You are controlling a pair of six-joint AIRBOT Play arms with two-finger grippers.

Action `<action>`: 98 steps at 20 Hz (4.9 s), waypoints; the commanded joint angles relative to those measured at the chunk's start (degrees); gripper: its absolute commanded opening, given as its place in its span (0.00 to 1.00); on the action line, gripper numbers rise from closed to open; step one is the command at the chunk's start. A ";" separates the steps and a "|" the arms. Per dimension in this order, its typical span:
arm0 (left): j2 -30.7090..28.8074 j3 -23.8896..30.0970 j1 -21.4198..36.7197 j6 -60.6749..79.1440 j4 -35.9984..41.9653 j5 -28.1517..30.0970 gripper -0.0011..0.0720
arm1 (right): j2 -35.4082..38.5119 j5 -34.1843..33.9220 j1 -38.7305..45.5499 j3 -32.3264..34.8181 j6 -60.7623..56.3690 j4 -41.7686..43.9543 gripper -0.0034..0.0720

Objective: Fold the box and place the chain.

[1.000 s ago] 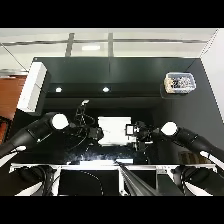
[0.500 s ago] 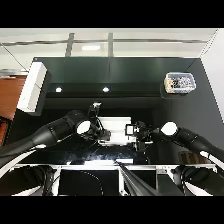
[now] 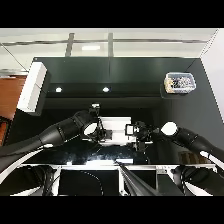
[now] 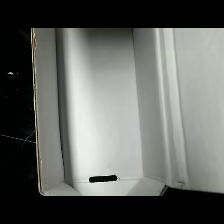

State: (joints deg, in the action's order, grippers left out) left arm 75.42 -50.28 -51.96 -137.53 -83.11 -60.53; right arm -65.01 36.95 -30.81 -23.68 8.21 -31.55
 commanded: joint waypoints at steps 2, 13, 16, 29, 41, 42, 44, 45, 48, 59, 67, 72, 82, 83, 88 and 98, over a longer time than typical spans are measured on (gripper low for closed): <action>0.28 -0.17 -0.07 -5.66 -2.89 0.07 0.38 | -0.02 0.09 -0.02 0.00 0.00 -0.02 0.36; 1.25 -0.17 -0.09 -5.40 -1.33 0.26 0.23 | -0.02 0.09 -0.02 0.00 0.00 -0.02 0.36; 1.27 -0.17 -0.11 -5.40 -1.55 0.24 0.23 | -0.02 0.09 -0.02 0.00 0.00 0.00 0.36; 4.61 -3.13 -0.57 -5.38 -1.75 -0.26 0.20 | -0.02 0.09 -0.02 0.00 0.00 0.00 0.36; 6.12 -5.31 -2.08 -5.44 -3.63 -2.84 0.19 | -0.02 0.09 -0.02 0.00 0.00 -0.02 0.36; 5.90 -5.31 -1.92 -5.46 -3.63 -2.84 0.25 | -0.02 0.09 -0.02 0.00 0.00 0.00 0.36; 5.22 -5.31 -1.31 -5.44 -3.65 -3.04 0.26 | -0.02 0.09 -0.02 0.00 0.00 0.00 0.36; 4.81 -5.31 -1.03 -5.44 -3.67 -3.04 0.26 | -0.02 0.09 -0.02 0.00 0.00 -0.02 0.36; 4.00 -5.31 -0.04 -5.44 -3.63 -3.21 0.26 | -0.02 0.09 -0.02 0.00 0.00 -0.02 0.36; 4.07 -5.27 -0.09 -5.44 -3.67 -4.04 0.12 | -0.02 0.07 -0.02 0.00 0.00 0.00 0.36; 4.07 -5.29 -0.09 -5.09 -3.72 -4.11 0.04 | -0.02 -0.22 -0.02 0.00 -0.11 0.28 0.65; 4.07 -5.29 0.20 -3.41 -5.40 -7.02 0.04 | 3.69 1.36 0.17 0.00 -4.59 -2.01 0.82; 4.07 -5.29 0.17 -3.34 -5.38 -5.55 0.05 | 11.32 6.10 3.19 0.07 -6.10 -11.37 0.79; 4.07 -5.29 0.17 -3.34 -5.35 -5.53 0.05 | 10.78 4.83 2.49 0.07 -5.57 -10.38 0.79; 4.07 -5.29 0.15 -3.32 -5.33 -5.95 0.05 | 8.07 0.13 -0.42 0.07 -5.18 -4.55 0.59; 4.09 -5.29 0.17 -3.32 -5.35 -5.79 0.05 | 6.56 -3.19 -3.89 0.07 -7.87 3.10 0.22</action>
State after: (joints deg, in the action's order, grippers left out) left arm 79.48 -55.57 -51.79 -140.90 -88.49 -66.63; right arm -57.58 35.29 -33.47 -23.62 1.34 -30.83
